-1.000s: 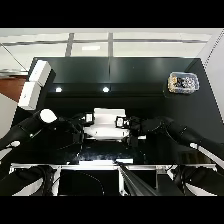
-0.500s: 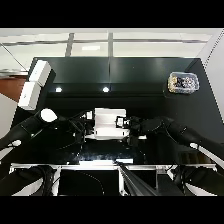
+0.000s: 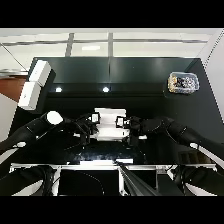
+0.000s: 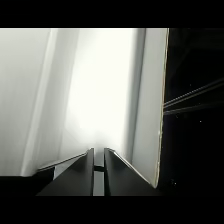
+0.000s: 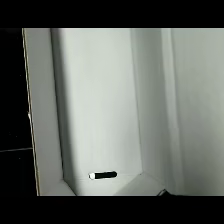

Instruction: Fold the box and place the chain.

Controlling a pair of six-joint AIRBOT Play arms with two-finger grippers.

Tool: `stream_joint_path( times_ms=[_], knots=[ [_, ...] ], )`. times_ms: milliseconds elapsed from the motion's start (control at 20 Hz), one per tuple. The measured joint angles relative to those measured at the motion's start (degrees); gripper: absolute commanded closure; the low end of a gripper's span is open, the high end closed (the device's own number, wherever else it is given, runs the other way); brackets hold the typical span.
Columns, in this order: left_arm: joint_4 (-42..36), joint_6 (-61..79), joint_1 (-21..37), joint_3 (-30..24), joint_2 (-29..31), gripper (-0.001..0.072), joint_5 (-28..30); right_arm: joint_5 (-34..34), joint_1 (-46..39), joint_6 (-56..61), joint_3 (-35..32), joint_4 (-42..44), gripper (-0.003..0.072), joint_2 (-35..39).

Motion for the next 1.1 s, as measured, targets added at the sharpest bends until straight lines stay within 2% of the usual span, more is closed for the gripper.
stream_joint_path(
  times_ms=[250, 300, 350, 400, 550, 650, 700, 750, 800, 850, 950, 1100],
  knots=[
    [-0.11, -0.02, -0.85, 0.00, -0.11, 0.0625, 1.25, 0.00, 0.00, 0.00, 0.00, 0.00, 0.0162, 0.00],
    [-0.11, -0.02, -0.92, 0.00, -0.11, 0.0607, 1.27, 0.02, 0.00, 0.00, 0.00, 0.00, 0.0161, 0.00],
    [-0.11, -0.02, -0.98, 0.00, -0.11, 0.0515, 1.27, 0.02, 0.00, 0.00, 0.00, 0.00, 0.0162, 0.00],
    [-0.20, -0.02, -1.01, 0.00, -0.11, 0.0468, 1.27, 0.02, 0.00, 0.00, 0.00, 0.00, 0.0161, 0.00],
    [-0.17, -0.07, -1.03, -0.07, -0.11, 0.0470, 1.40, 0.04, 0.00, -0.04, 0.00, 0.00, 0.0162, 0.00],
    [-0.11, -0.07, -1.03, -0.07, -0.11, 0.0555, 1.22, 0.02, 0.00, -0.04, 0.00, 0.00, 0.0161, 0.00],
    [-0.02, -0.04, -1.03, -0.07, -0.11, 0.0504, 0.98, 0.02, 0.00, -0.04, 0.00, 0.00, 0.0161, 0.00],
    [-0.04, -0.07, -1.03, -0.07, -0.11, 0.0410, 0.68, 0.00, 0.00, -0.11, 0.00, 0.00, 0.0162, 0.00],
    [-0.13, -0.07, -1.03, -0.07, -0.11, 0.0394, 0.55, -0.02, 0.00, -0.13, 0.00, 0.00, 0.0162, 0.00],
    [-0.11, -0.11, -1.03, -0.07, -0.11, 0.0409, 0.48, -0.02, 0.00, -0.11, 0.00, 0.00, 0.0161, 0.00],
    [0.02, -0.17, -1.03, -0.07, -0.09, 0.0682, 0.28, -0.04, 0.00, -0.11, 0.00, 0.00, 0.0162, 0.00],
    [2.49, -1.92, -0.04, 0.76, 1.07, 0.0683, -1.64, 0.00, 0.00, 0.00, 0.00, 0.04, 0.0161, 0.00]
  ],
)
